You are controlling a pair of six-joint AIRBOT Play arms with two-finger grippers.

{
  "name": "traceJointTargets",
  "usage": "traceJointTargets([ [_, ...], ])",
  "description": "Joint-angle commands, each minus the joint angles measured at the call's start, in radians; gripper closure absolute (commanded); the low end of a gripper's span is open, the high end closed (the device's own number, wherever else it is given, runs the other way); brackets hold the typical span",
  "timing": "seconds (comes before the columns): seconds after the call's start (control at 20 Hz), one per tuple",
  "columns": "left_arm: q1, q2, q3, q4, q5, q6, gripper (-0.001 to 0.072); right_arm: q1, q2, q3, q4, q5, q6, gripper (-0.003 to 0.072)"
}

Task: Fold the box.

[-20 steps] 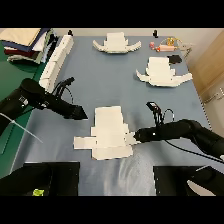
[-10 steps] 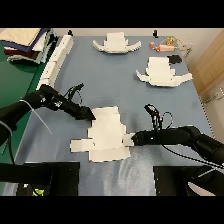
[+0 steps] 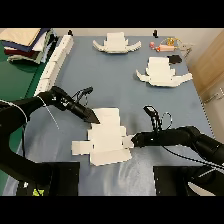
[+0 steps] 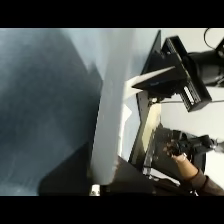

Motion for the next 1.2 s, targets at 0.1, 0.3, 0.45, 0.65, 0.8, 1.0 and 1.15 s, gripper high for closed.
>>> traceJointTargets([
  [0.1,-0.015,-0.008,0.005,0.019,-0.041,0.054,0.0694,0.000,0.001,-0.001,-0.014,0.000,0.000,0.0684],
  [0.3,-0.016,0.000,0.037,0.019,-0.047,0.055,0.0695,0.000,0.001,0.000,-0.065,-0.001,0.000,0.0638],
  [0.45,-0.017,0.061,0.052,0.019,-0.023,0.085,0.0698,-0.015,0.001,0.008,-0.227,-0.004,0.074,0.0454],
  [0.65,-0.045,0.202,0.049,0.020,0.111,0.125,0.0699,-0.081,0.001,0.069,-0.599,-0.088,0.396,0.0451],
  [0.8,-0.113,0.306,0.049,0.040,0.223,0.165,0.0699,-0.122,0.001,0.128,-0.670,-0.174,0.438,0.0450],
  [1.0,-0.198,0.404,-0.010,0.117,0.357,0.208,0.0699,-0.125,0.002,0.189,-0.676,-0.223,0.443,0.0112],
  [1.15,-0.242,0.488,-0.131,0.089,0.504,0.291,0.0699,-0.125,0.002,0.228,-0.676,-0.230,0.465,0.0112],
])
